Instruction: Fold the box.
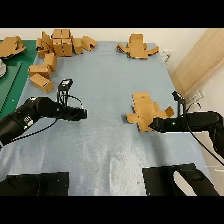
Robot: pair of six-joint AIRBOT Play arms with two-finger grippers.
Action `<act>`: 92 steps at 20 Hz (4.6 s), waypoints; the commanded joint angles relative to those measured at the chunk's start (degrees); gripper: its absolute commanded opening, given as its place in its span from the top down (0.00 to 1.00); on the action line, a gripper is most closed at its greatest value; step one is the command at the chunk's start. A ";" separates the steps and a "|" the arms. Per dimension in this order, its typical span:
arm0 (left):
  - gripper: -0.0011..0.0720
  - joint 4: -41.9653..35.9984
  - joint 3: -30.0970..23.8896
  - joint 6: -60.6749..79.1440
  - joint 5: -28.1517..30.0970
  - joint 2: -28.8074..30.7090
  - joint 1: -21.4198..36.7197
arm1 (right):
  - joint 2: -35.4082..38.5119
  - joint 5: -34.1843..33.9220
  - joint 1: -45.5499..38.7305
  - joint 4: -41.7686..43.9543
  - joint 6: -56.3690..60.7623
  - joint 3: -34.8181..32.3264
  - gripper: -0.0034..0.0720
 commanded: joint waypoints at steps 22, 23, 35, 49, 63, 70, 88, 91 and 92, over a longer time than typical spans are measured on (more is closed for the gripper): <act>0.97 -0.92 -0.02 0.00 5.60 0.07 0.00 | -20.55 6.71 -4.70 -47.08 9.29 18.53 0.32; 0.97 -0.92 -0.02 0.00 5.60 0.07 0.00 | -23.45 7.08 -4.33 -46.82 7.98 19.39 0.32; 0.97 -0.90 -0.02 0.00 8.15 0.07 0.00 | -38.25 10.14 -4.11 -40.06 6.43 22.95 0.32; 0.97 -2.16 -0.02 -0.20 6.12 0.07 0.04 | -41.29 8.83 -4.11 -36.83 5.64 23.10 0.60; 0.96 -2.60 -0.02 -0.22 3.87 0.07 0.79 | -27.74 2.03 -2.05 10.49 -8.17 21.22 0.96; 0.96 -4.83 -0.04 3.13 -6.95 0.07 10.38 | -21.94 13.14 11.37 13.86 -7.54 3.23 0.96; 0.56 -18.18 -0.02 11.26 -7.61 -1.14 12.13 | -23.28 16.11 16.15 14.23 -7.21 -3.76 0.74; 0.56 -22.32 -0.02 14.86 -10.64 -1.38 14.10 | -24.83 16.87 17.75 14.23 -7.23 -3.76 0.76; 0.56 -23.65 -0.02 16.13 -12.20 -1.38 14.84 | -24.70 16.85 17.70 14.23 -7.30 -3.72 0.89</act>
